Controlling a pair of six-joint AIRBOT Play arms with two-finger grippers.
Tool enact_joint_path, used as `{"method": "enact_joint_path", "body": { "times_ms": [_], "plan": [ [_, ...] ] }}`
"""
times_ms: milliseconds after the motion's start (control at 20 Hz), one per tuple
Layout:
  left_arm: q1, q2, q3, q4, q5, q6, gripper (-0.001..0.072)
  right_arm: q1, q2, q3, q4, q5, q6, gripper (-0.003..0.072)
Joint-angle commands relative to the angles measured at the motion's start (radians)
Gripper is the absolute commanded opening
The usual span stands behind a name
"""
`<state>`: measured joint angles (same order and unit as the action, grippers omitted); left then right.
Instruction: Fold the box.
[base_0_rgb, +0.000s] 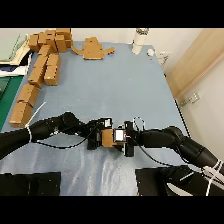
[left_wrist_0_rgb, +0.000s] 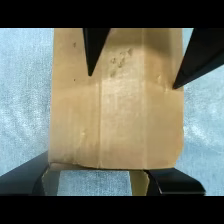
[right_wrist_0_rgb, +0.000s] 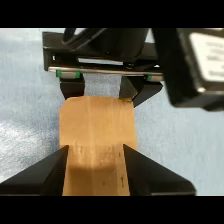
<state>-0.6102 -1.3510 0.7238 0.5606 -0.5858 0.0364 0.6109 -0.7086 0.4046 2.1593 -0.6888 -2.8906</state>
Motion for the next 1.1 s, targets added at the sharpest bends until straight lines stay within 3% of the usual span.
{"method": "enact_joint_path", "body": {
  "times_ms": [0, 650, 750, 1000, 1050],
  "plan": [
    [0.001, 0.0, 0.0, 0.0, 0.001, 0.0, 0.0438, 0.021, -0.003, -0.024, -0.05, 0.066, -0.028, 0.0562],
    [0.001, 0.0, 0.0, 0.0, 0.0, 0.0, 0.0438, 0.109, -0.009, -0.038, -0.173, 0.138, -0.091, 0.056],
    [0.0, 0.0, 0.0, 0.0, 0.0, 0.0, 0.0438, 0.114, -0.009, -0.038, -0.196, 0.154, -0.091, 0.0512],
    [0.001, 0.0, 0.0, 0.0, 0.001, 0.0, 0.0439, 0.114, -0.009, -0.039, -0.243, 0.156, -0.064, 0.0498],
    [0.001, 0.0, 0.0, 0.0, 0.0, 0.0, 0.0438, 0.114, -0.009, -0.039, -0.242, 0.155, -0.064, 0.0453]
  ]
}}
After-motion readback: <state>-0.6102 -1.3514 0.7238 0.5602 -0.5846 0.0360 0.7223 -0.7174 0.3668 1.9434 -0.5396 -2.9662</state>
